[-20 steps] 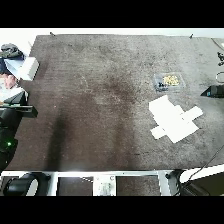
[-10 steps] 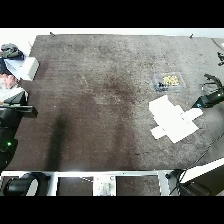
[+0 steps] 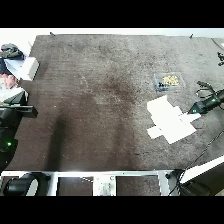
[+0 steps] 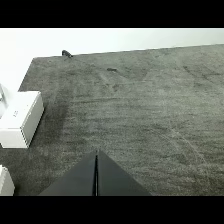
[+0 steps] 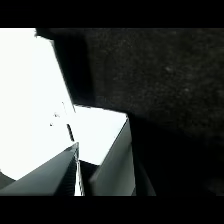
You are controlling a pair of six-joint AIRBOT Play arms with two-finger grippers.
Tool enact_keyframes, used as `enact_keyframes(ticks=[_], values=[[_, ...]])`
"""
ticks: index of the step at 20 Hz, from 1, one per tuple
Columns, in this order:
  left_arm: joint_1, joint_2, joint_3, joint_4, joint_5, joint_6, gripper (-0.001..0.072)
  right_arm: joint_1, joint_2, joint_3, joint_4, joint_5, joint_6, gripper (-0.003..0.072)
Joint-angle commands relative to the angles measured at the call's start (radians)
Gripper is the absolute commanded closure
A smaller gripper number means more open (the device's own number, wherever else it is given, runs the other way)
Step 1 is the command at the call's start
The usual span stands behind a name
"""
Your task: Fold the box and place the chain.
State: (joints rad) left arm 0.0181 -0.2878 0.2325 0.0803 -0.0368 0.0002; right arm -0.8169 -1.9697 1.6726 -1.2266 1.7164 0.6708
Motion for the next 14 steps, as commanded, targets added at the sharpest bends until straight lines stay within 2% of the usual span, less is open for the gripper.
enact_keyframes(ticks=[1, 4, 5, 6, 10, 14], values=[[-0.001, 0.001, 0.000, 0.000, 0.000, 0.000, 0.0698, -0.001, -0.015, -0.002, -0.033, 0.006, 0.000, 0.0303], [-0.001, 0.001, 0.000, 0.000, 0.000, 0.000, 0.0698, -0.001, -0.022, -0.003, -0.001, 0.020, 0.002, 0.0326], [-0.001, 0.001, 0.000, 0.000, 0.000, 0.000, 0.0698, -0.001, -0.025, -0.003, 0.030, 0.032, -0.006, 0.0432], [-0.001, 0.001, 0.000, 0.000, 0.000, 0.000, 0.0698, -0.001, -0.026, -0.008, 0.060, 0.040, -0.034, 0.0455], [-0.001, 0.001, 0.000, 0.000, 0.000, 0.000, 0.0698, -0.004, -0.024, -0.084, 0.105, 0.091, -0.047, 0.0454], [-0.001, 0.001, 0.000, 0.000, 0.000, 0.000, 0.0698, -0.019, -0.024, -0.177, 0.164, 0.091, -0.046, 0.0455]])
